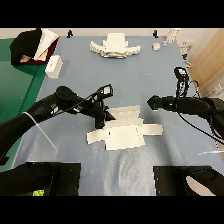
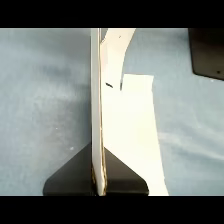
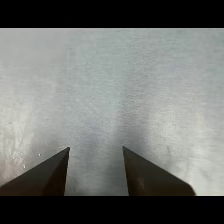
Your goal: Fold the box.
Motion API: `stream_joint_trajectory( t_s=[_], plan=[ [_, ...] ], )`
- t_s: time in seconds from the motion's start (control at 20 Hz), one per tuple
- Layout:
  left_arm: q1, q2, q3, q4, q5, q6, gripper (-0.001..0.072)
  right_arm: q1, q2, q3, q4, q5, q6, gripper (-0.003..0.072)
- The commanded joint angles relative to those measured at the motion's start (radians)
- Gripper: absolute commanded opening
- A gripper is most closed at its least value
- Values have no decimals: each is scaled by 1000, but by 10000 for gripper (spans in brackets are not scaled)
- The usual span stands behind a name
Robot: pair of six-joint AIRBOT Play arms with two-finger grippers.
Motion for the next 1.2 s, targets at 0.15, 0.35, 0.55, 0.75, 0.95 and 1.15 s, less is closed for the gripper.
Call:
stream_joint_trajectory(
  t_s=[0.15,0.35,0.55,0.75,0.95,1.15],
  plan=[
    [-123,58,-138,-146,209,262,7,0,0,6,-1,-2,44,519],
    [-147,58,-177,-132,278,281,9,0,0,6,-1,-2,60,517],
    [-147,51,-182,-97,285,280,12,0,0,5,0,-3,61,517],
    [-145,51,-175,-72,280,254,12,0,0,5,0,-3,69,517],
    [-145,51,-145,10,183,174,13,1,0,5,7,-3,70,517],
    [-145,42,-145,11,175,173,13,1,0,5,8,-3,70,517]
  ],
)
